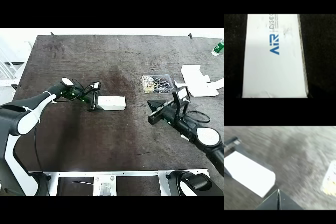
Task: Fold the box and place the chain.
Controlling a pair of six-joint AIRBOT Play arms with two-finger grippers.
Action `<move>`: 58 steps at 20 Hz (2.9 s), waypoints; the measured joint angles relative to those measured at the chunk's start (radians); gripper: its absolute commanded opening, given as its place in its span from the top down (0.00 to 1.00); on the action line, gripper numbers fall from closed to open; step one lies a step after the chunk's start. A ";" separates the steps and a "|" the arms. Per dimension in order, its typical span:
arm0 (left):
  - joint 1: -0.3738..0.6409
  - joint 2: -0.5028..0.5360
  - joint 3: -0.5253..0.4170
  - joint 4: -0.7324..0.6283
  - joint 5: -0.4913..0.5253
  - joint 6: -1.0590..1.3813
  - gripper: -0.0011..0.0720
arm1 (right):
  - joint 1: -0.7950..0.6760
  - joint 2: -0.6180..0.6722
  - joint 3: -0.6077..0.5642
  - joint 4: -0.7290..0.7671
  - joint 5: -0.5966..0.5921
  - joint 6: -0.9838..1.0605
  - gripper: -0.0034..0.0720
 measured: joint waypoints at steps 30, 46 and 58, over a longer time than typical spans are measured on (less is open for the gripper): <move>0.590 0.261 -0.002 0.010 0.578 -0.640 0.96 | 0.000 0.047 -0.070 -0.001 -0.088 0.011 0.95; 0.692 0.073 0.025 0.088 0.661 -0.701 0.96 | 0.000 0.047 -0.070 -0.002 -0.100 0.012 0.95; 0.760 0.011 0.118 0.123 0.531 -0.715 0.96 | 0.000 0.047 -0.070 -0.002 -0.100 0.012 0.95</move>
